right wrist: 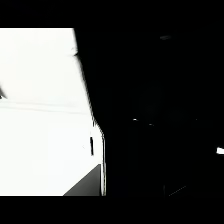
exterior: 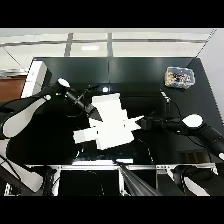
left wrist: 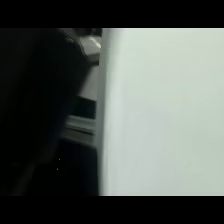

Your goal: Fold the box and place the chain.

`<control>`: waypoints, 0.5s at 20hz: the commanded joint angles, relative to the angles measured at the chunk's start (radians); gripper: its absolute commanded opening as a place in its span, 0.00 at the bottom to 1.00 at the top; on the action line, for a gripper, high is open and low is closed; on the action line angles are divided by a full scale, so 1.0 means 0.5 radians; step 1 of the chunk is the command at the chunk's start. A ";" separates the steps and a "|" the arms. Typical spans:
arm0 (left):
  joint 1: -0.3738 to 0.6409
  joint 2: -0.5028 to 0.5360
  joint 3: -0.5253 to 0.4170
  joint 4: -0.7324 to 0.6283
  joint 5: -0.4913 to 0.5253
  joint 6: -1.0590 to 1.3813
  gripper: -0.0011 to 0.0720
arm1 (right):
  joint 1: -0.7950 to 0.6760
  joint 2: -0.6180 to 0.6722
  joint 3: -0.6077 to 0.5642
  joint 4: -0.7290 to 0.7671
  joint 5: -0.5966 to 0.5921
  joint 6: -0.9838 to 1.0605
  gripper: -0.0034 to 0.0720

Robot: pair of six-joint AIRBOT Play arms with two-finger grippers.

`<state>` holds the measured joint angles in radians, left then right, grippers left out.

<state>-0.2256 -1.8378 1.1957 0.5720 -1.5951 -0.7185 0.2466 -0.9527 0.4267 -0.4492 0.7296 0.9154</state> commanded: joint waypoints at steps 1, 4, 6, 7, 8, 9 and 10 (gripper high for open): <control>-0.006 -0.034 0.094 0.061 -0.076 0.076 0.04 | 0.000 0.001 0.011 -0.043 0.041 -0.104 0.57; -0.016 0.017 0.120 0.069 -0.073 0.068 0.04 | -0.088 0.002 0.260 -0.462 0.311 -0.104 0.98; -0.063 0.122 0.117 0.188 -0.131 0.068 0.04 | -0.183 0.002 0.515 -0.834 0.528 -0.106 0.98; -0.099 0.219 0.081 0.263 -0.076 0.082 0.04 | -0.217 0.002 0.625 -1.021 0.600 -0.107 0.98; -0.131 0.333 0.008 0.249 0.032 0.159 0.04 | -0.245 0.002 0.715 -1.231 0.636 -0.113 0.98; -0.163 0.467 -0.108 0.187 0.214 0.296 0.04 | -0.257 0.002 0.768 -1.432 0.638 -0.142 0.98; -0.200 0.616 -0.253 0.134 0.497 0.465 0.04 | -0.256 0.002 0.788 -1.598 0.623 -0.152 0.98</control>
<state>-0.2871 -1.6711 1.1732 0.6533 -1.5604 -0.6266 0.1440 -0.9527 0.7307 -0.9508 0.9813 0.8585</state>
